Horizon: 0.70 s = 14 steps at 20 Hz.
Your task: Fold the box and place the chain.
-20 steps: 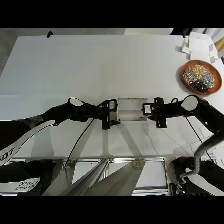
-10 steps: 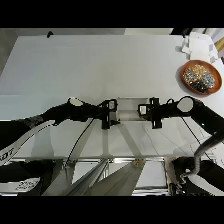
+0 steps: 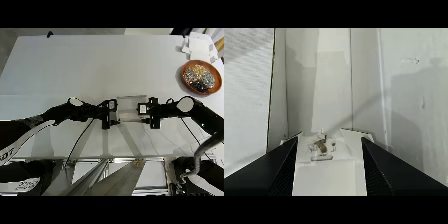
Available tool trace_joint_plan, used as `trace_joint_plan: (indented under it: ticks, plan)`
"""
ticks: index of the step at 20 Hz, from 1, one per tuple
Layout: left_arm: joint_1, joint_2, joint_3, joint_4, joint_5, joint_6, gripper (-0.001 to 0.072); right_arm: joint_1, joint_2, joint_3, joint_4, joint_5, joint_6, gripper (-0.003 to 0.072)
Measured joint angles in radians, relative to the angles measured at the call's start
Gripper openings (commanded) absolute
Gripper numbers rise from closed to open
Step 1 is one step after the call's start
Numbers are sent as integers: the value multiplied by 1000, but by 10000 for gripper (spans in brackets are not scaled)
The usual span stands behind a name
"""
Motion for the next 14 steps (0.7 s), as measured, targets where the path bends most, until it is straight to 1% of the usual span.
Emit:
trace_joint_plan:
  ticks: [2, 3, 4, 5, 6, 9, 11, 14]
  plan:
    - [0, 0, 0, 0, 0, 0, 31, 0, 0, 0, 3, 3, 0, 449]
    - [0, 0, 0, 0, 0, 0, 31, 0, 0, 0, 3, 4, 0, 395]
    - [0, 0, 0, 0, -1, 0, 31, 0, 0, 0, 4, 6, 2, 247]
    - [0, 0, 0, 0, -1, 0, 31, 0, 0, 0, 4, 10, 11, 76]
    - [0, 0, 0, -3, -2, 0, 31, 0, 0, 0, 4, 20, 27, 14]
    - [0, 0, 0, -3, -3, 0, 31, 0, 19, 0, -24, 45, 98, 14]
    - [0, 0, 0, 0, -2, 0, 31, 0, 58, 0, -34, 65, 185, 14]
    - [0, 0, 0, -2, 1, -1, 31, 1, 162, 0, -44, 82, 396, 14]
